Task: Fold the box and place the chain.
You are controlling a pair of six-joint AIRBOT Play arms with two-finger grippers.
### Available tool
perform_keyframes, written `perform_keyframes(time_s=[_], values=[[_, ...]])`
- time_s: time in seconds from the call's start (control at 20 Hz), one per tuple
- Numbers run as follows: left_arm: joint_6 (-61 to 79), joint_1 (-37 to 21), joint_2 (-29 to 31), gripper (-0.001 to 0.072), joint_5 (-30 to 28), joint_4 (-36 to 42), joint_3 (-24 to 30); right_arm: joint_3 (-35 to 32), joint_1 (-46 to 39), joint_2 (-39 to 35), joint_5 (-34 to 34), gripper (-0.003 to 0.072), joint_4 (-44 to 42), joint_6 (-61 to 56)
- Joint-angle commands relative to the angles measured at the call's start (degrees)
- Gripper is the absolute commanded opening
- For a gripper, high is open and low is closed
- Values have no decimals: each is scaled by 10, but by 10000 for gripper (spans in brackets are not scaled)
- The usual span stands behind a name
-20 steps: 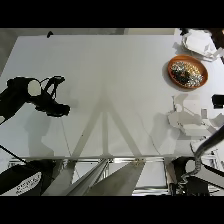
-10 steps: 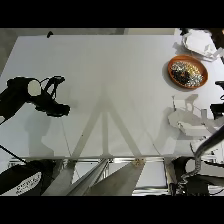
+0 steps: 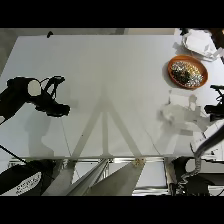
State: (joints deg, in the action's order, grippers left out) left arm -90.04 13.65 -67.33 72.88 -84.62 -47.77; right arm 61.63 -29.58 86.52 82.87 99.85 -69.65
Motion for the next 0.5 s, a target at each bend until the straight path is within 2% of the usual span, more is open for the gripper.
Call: perform_keyframes(time_s=[0.0,0.35,0.45], values=[[0,0,0,11,0,0,0,-23,27,-33,-8,20,-141,72],[0,0,0,10,0,0,0,-231,128,-218,-192,20,-370,165],[0,0,0,11,0,0,0,-273,175,-263,-240,20,-392,158]])
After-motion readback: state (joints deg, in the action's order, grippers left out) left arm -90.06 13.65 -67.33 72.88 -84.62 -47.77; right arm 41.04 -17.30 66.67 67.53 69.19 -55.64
